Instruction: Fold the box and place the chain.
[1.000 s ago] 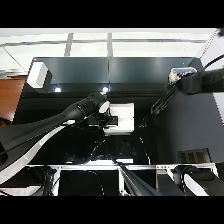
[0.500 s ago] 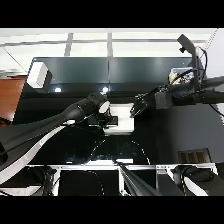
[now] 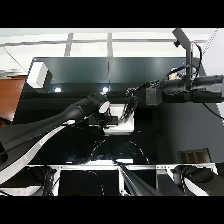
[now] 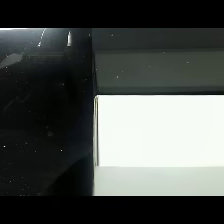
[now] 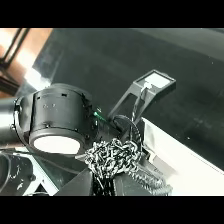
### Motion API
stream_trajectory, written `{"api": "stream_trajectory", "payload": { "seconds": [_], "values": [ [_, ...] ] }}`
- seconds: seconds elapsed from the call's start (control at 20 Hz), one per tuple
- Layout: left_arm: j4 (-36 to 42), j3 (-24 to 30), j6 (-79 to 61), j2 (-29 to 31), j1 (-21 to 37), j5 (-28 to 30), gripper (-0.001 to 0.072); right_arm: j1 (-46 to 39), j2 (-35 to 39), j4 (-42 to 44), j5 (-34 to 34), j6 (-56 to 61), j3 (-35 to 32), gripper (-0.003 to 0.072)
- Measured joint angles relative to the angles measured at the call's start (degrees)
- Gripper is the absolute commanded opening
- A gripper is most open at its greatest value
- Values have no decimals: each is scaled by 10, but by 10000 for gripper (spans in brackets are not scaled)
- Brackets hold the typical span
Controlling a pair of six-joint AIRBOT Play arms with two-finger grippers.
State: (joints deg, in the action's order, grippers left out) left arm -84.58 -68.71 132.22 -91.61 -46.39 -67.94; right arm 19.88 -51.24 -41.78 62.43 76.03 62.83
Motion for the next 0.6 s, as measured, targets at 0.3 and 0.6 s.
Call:
{"api": "stream_trajectory", "payload": {
  "seconds": [0.3,0.6],
  "values": [
    [0,0,0,0,0,0,24,2,-1,1,-17,1,-65,12],
    [0,0,0,0,0,0,24,2,-1,7,-70,9,-183,13]
  ]
}}
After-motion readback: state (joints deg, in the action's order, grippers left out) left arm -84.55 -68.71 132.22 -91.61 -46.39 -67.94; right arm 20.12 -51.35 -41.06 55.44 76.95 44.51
